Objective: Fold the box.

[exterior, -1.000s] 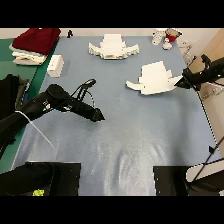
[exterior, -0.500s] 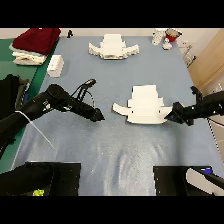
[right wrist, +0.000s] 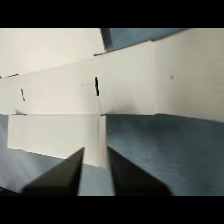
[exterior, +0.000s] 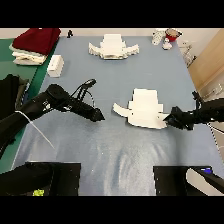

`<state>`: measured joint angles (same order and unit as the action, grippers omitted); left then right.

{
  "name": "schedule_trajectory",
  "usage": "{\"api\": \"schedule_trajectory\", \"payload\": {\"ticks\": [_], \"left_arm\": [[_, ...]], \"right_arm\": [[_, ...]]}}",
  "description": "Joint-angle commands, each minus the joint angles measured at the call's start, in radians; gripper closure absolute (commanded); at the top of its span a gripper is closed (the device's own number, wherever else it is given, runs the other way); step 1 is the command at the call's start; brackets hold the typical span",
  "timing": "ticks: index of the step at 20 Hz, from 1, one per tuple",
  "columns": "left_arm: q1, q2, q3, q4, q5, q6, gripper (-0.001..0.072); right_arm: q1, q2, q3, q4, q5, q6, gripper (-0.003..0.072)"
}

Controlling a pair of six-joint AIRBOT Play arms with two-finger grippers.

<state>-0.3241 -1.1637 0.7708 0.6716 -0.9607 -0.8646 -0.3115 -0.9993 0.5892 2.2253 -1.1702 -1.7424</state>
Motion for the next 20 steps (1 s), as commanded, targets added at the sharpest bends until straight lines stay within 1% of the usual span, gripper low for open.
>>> {"api": "schedule_trajectory", "payload": {"ticks": [1,3,4,5,6,7,8,9,11,17,18,19,20], "left_arm": [[-0.001,0.0,0.0,0.0,0.0,0.0,0.042],[-0.001,0.001,0.0,0.0,0.001,0.0,0.042],[-0.001,0.001,0.0,0.0,0.001,0.0,0.042],[-0.001,0.0,0.0,0.0,0.0,0.0,0.042],[-0.001,0.001,0.0,-0.001,0.0,0.0,0.042],[-0.001,0.001,0.0,-0.001,0.0,0.0,0.042],[-0.001,0.0,0.0,-0.001,0.001,0.0,0.042],[-0.001,0.0,0.0,-0.002,0.001,0.0,0.042],[-0.001,0.001,0.0,-0.006,0.012,0.0,0.042],[-0.001,0.0,0.0,-0.026,0.016,0.0,0.042],[-0.001,0.0,0.0,-0.026,0.015,0.0,0.0421],[-0.001,0.001,0.0,-0.026,0.014,0.0,0.042],[-0.001,0.0,0.0,-0.026,0.015,0.0,0.042]], "right_arm": [[-0.001,0.003,0.047,-0.031,0.002,0.018,0.0136],[-0.014,0.003,0.089,-0.069,0.009,0.027,0.0143],[-0.029,0.003,0.12,-0.114,0.011,0.067,0.0144],[-0.05,0.003,0.162,-0.188,0.012,0.114,0.0145],[-0.074,0.002,0.206,-0.275,0.009,0.148,0.0187],[-0.1,-0.001,0.242,-0.35,0.002,0.163,0.0189],[-0.127,-0.014,0.271,-0.392,-0.013,0.165,0.0189],[-0.16,-0.036,0.286,-0.395,-0.029,0.164,0.0189],[-0.202,-0.095,0.284,-0.351,-0.036,0.132,0.019],[-0.204,-0.315,0.284,-0.08,-0.039,-0.067,0.019],[-0.201,-0.339,0.284,-0.062,-0.042,-0.079,0.0209],[-0.194,-0.358,0.284,-0.058,-0.048,-0.09,0.0255],[-0.184,-0.369,0.283,-0.058,-0.061,-0.101,0.0255]]}}
